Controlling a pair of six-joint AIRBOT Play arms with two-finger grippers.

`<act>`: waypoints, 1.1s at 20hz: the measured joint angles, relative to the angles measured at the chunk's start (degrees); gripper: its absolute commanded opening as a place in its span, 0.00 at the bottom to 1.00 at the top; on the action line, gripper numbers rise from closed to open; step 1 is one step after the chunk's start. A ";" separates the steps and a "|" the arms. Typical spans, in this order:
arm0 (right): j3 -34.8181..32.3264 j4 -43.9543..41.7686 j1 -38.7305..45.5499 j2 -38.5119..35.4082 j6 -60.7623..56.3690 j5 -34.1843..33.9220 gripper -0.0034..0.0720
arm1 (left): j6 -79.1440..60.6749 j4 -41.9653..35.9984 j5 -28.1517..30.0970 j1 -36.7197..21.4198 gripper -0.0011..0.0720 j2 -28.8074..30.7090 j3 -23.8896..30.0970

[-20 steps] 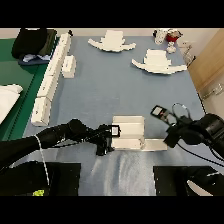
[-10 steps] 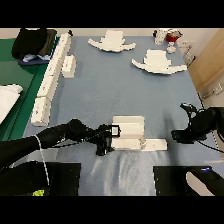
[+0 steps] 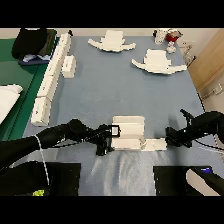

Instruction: Fold the box.

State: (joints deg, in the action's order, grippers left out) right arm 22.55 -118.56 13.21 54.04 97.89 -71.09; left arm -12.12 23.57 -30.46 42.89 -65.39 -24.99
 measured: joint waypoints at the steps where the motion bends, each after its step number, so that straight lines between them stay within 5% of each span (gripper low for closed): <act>1: -0.81 -2.10 0.07 0.04 0.26 0.07 0.05 | 0.00 0.00 0.00 0.00 0.64 0.00 0.00; 10: -3.21 -14.40 0.26 -3.37 2.10 -2.62 0.05 | 0.02 0.00 0.00 0.00 0.64 0.00 0.00; 17: -3.34 -15.67 0.07 -4.90 4.24 -3.43 0.06 | 0.02 0.00 -0.02 0.00 0.64 0.00 0.00; 18: -3.34 -16.02 -0.46 -4.92 4.61 -3.37 0.10 | 0.02 0.00 0.00 0.00 0.64 0.00 0.00; 20: -3.34 -16.70 -2.51 -5.01 5.07 -3.26 0.45 | 0.02 0.00 -0.02 0.00 0.64 0.00 0.00; 22: -3.34 -17.70 -5.53 -5.03 5.22 -2.60 0.46 | 0.02 0.00 -0.02 0.00 0.64 0.00 0.00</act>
State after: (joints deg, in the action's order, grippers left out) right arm 19.20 -136.27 7.68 49.01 103.11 -73.69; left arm -12.10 23.57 -30.48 42.89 -65.39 -24.99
